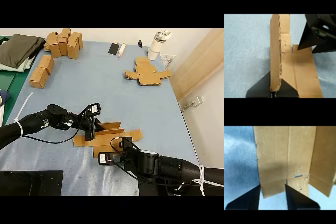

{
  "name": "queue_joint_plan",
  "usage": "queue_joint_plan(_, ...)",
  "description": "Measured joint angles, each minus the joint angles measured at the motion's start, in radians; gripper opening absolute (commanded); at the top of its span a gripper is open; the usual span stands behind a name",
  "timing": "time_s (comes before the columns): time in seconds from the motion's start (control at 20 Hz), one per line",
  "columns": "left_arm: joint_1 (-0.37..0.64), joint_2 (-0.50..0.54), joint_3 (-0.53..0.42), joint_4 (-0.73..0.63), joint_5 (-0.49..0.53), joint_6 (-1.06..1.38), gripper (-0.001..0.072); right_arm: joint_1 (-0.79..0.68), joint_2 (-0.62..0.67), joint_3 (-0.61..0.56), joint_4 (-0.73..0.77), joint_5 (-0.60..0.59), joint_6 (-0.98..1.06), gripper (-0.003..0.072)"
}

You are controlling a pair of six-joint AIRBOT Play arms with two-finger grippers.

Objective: Fold the box.

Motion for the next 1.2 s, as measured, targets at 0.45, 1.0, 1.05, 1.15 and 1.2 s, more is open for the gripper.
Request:
queue_joint_plan(0.45, 0.000, 0.000, 0.000, 0.002, 0.001, 0.000, 0.0014, -0.001, 0.000, 0.044, -0.022, 0.003, 0.066, 0.0455)
queue_joint_plan(1.0, 0.000, 0.000, 0.000, -0.001, 0.002, 0.000, 0.0014, -0.001, 0.000, 0.055, -0.022, 0.008, 0.100, 0.0005)
queue_joint_plan(1.05, 0.000, 0.000, 0.000, -0.002, 0.002, 0.000, 0.0014, -0.001, 0.001, 0.055, -0.023, 0.008, 0.100, 0.0004)
queue_joint_plan(1.15, 0.000, 0.000, 0.000, -0.001, 0.001, 0.000, 0.0014, -0.001, 0.000, 0.055, -0.021, 0.007, 0.101, 0.0004)
queue_joint_plan(1.2, 0.000, 0.000, 0.000, -0.001, 0.001, 0.000, 0.0014, -0.001, 0.001, 0.055, -0.021, 0.007, 0.101, 0.0004)
